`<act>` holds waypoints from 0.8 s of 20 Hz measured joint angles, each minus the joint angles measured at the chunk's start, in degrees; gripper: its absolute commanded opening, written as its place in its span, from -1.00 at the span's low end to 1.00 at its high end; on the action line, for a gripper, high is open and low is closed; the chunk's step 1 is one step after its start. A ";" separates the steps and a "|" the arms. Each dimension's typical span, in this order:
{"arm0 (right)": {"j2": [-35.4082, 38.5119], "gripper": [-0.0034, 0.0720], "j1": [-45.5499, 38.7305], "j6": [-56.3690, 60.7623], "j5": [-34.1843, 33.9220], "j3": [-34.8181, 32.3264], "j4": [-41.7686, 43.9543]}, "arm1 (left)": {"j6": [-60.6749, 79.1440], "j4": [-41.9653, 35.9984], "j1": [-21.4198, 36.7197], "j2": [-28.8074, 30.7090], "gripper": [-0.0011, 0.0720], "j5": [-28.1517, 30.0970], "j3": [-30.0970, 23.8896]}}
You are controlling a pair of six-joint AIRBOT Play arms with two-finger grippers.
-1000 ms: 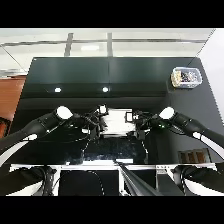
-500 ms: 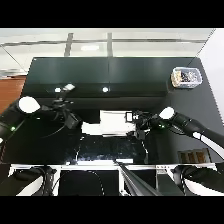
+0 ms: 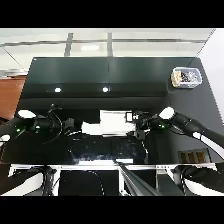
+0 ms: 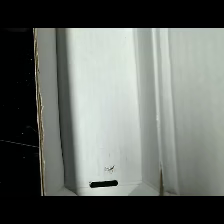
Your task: Fold the box and place the chain.
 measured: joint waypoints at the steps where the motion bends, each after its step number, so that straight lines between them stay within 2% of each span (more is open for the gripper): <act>1: 0.00 0.03 0.00 0.00 0.00 0.00 0.00 | 0.28 -1.01 -1.60 -1.44 -0.90 0.44 0.55; 5: 0.00 0.04 0.00 0.02 0.00 0.00 0.00 | 1.79 -3.13 -8.70 -5.70 -0.88 2.12 4.39; 6: 0.00 0.03 0.00 0.02 0.02 0.00 0.00 | 2.23 -3.13 -9.86 -6.25 -0.73 1.88 5.55; 7: 0.00 0.04 0.00 0.02 0.02 0.00 0.00 | 2.62 -3.08 -10.58 -6.64 -0.21 1.22 6.60; 8: 0.00 0.04 0.00 0.02 0.02 0.00 0.00 | 2.89 -3.02 -11.04 -6.95 0.47 0.46 7.67; 9: 0.00 0.04 0.00 0.02 0.00 0.00 0.00 | 3.08 -2.89 -11.26 -7.15 0.82 -0.83 8.61; 15: 0.00 0.03 0.00 0.02 0.02 0.00 -0.02 | 3.32 -3.56 -13.38 -7.61 0.81 -6.32 12.83; 16: 0.00 0.04 0.00 0.02 0.02 0.00 -0.02 | 3.28 -3.65 -14.03 -7.67 0.65 -6.40 13.31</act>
